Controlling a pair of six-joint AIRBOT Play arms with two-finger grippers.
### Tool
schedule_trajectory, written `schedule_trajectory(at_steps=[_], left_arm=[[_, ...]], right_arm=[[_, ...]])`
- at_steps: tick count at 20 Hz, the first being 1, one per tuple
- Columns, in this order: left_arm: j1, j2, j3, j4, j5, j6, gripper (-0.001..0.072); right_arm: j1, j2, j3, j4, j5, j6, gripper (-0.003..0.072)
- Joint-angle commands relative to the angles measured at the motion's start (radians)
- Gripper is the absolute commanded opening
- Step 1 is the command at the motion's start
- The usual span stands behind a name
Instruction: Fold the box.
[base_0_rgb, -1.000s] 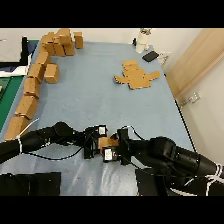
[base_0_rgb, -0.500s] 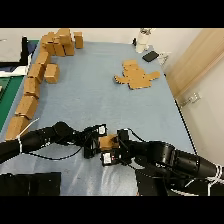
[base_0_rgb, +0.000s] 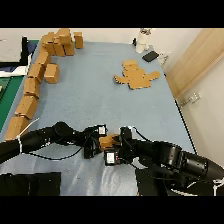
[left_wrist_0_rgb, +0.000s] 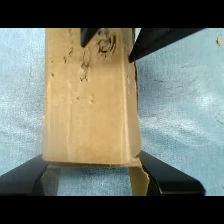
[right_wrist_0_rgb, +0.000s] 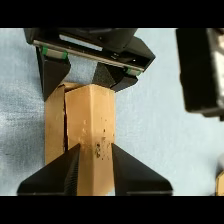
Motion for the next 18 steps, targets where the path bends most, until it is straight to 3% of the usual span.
schedule_trajectory(at_steps=[1,18], left_arm=[[0.000,0.000,0.001,-0.001,0.001,-0.001,0.0523],[0.000,0.000,0.001,-0.001,0.001,-0.001,0.0523]], right_arm=[[0.001,0.008,0.000,0.000,-0.002,0.002,0.0280],[0.000,-0.067,-0.001,0.084,-0.016,0.021,0.0279]])
